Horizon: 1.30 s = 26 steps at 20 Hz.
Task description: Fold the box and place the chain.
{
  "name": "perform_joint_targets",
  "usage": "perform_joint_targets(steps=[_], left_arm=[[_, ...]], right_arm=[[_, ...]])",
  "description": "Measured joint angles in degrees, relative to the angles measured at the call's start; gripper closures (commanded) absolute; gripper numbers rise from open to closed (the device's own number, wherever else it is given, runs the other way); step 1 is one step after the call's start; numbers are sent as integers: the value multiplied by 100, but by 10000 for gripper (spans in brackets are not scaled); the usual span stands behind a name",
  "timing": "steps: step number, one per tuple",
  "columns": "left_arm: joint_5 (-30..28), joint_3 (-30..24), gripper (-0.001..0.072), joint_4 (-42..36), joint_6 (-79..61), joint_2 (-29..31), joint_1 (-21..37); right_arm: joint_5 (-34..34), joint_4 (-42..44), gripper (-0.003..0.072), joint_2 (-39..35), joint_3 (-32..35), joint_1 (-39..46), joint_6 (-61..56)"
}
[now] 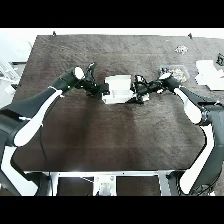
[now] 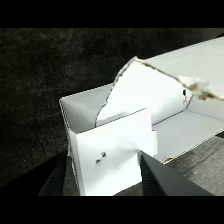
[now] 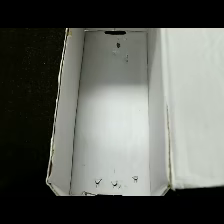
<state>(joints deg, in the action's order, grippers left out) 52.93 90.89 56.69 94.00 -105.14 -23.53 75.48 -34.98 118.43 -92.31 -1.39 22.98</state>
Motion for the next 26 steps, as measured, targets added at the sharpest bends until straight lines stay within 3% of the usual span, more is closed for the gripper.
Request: perform_joint_targets(steps=[1,14,15,16,19,20,21,22,26], left_arm=[[59,72,393,72,66,-33,-7],[481,667,397,605,448,-289,-164],[490,682,295,621,452,-299,-175],[503,695,109,632,459,-310,-179],[538,719,109,658,476,-326,-192],[540,721,122,669,483,-326,-192],[540,726,229,671,490,-328,-197],[538,726,274,671,490,-328,-197],[509,730,273,675,496,-334,-197]], right_arm=[[-2,0,109,0,0,0,0],[0,-2,109,0,0,0,-2],[0,-2,110,0,0,0,-2],[0,0,109,0,0,0,-2],[0,0,110,0,0,0,-2],[0,0,109,0,0,0,0],[0,0,109,0,0,0,-2],[0,0,110,0,0,0,-2],[-2,0,109,0,0,0,-2]])
